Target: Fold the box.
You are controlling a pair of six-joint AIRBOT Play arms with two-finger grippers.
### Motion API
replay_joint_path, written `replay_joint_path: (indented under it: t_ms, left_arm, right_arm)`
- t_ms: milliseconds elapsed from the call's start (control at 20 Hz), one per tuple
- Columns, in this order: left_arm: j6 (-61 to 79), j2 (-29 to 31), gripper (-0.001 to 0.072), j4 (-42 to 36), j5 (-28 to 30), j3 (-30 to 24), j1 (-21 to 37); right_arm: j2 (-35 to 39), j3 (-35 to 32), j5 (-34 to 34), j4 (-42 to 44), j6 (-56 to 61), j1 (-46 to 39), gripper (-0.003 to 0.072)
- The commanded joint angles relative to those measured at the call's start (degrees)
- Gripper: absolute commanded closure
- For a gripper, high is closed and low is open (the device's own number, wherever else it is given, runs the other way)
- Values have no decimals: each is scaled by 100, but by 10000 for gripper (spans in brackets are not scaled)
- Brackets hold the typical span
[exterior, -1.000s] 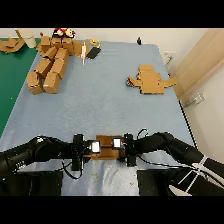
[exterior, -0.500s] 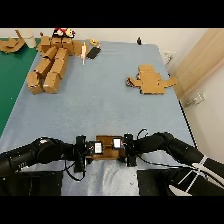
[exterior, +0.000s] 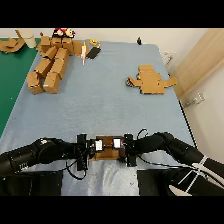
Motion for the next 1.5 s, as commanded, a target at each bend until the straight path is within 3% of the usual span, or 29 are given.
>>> replay_joint_path:
  t_ms: [0,750,950,1000,1050,1450]
  left_arm:
    - [-11,-4,599,-188,55,7,0]
    - [7,-4,606,-807,315,7,-2]
    - [7,-46,573,-929,319,7,-2]
    - [4,-63,405,-938,323,7,-2]
    - [2,-96,294,-1027,326,7,-2]
    - [4,-188,294,-1207,302,7,0]
  right_arm:
    - [0,7,4,2,-2,4,193]
    - [0,7,4,2,0,4,193]
    - [0,7,4,2,0,4,193]
    - [0,7,2,2,0,4,193]
    - [0,7,2,2,0,4,193]
    - [0,7,-13,2,0,4,193]
